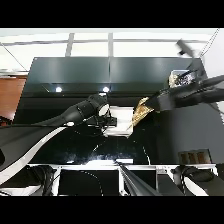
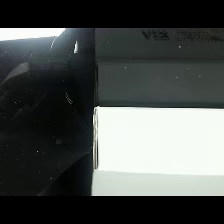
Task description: Fold the box and place the chain.
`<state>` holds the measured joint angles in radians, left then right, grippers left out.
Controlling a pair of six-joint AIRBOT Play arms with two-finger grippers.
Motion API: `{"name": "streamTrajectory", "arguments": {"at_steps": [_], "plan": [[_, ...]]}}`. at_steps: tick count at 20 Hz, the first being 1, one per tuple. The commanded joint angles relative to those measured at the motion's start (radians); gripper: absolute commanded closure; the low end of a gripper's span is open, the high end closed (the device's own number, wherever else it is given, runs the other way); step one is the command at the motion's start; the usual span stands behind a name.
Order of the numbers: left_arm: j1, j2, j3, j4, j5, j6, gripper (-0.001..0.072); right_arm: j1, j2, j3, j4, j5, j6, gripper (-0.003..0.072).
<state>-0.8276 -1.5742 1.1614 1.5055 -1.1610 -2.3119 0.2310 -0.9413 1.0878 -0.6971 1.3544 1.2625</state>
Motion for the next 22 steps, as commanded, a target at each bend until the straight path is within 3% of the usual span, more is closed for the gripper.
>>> {"name": "streamTrajectory", "arguments": {"at_steps": [1, 7, 10, 13, 17, 18, 19, 22], "plan": [[0.0, 0.0, 0.0, 0.001, 0.0, 0.0, 0.0682, 0.123, -0.035, -0.058, 0.041, -0.141, -0.003, 0.068], [0.0, 0.0, 0.0, 0.0, -0.001, 0.0, 0.0682, 0.147, -0.08, -0.065, -0.058, -0.188, 0.018, 0.068], [0.0, 0.0, 0.0, 0.0, -0.001, 0.0, 0.0682, 0.154, -0.085, -0.134, -0.087, -0.188, 0.037, 0.0681], [0.0, 0.0, 0.0, 0.0, 0.0, 0.0, 0.0682, 0.196, -0.112, -0.208, -0.085, -0.292, 0.02, 0.068], [0.0, 0.0, 0.0, 0.0, -0.001, 0.0, 0.0682, 0.207, -0.176, -0.213, -0.101, -0.36, 0.027, 0.0655], [0.0, 0.0, 0.0, 0.0, -0.001, 0.0, 0.0682, 0.197, -0.175, -0.211, -0.126, -0.344, 0.027, 0.0404], [0.0, 0.0, 0.0, 0.0, -0.001, 0.0, 0.0682, 0.175, -0.175, -0.202, -0.143, -0.302, 0.026, 0.0236], [0.0, 0.0, 0.0, 0.0, -0.001, 0.0, 0.0682, 0.04, -0.129, -0.182, -0.177, -0.147, -0.079, 0.0236]]}}
